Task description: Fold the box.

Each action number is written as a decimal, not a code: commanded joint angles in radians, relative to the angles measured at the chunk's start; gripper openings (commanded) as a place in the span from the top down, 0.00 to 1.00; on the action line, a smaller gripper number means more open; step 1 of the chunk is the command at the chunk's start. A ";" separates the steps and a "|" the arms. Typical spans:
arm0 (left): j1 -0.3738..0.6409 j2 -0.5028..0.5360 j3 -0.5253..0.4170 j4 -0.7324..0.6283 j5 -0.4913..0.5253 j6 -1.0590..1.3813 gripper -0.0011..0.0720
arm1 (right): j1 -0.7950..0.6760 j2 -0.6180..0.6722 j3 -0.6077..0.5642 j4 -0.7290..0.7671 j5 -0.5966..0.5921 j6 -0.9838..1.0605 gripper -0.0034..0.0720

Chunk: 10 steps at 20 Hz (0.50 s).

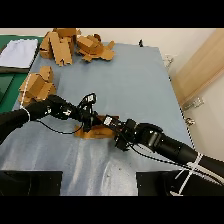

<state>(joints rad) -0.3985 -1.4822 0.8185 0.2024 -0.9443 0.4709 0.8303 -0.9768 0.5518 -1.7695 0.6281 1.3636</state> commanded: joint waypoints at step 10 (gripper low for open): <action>0.000 0.000 0.001 0.000 0.002 0.001 0.97 | -0.158 0.056 -0.006 0.406 0.018 -0.612 0.38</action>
<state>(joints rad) -0.3985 -1.4822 0.8185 0.2024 -0.9432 0.4709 0.7082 -0.9413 0.5465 -1.3987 0.6380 0.8379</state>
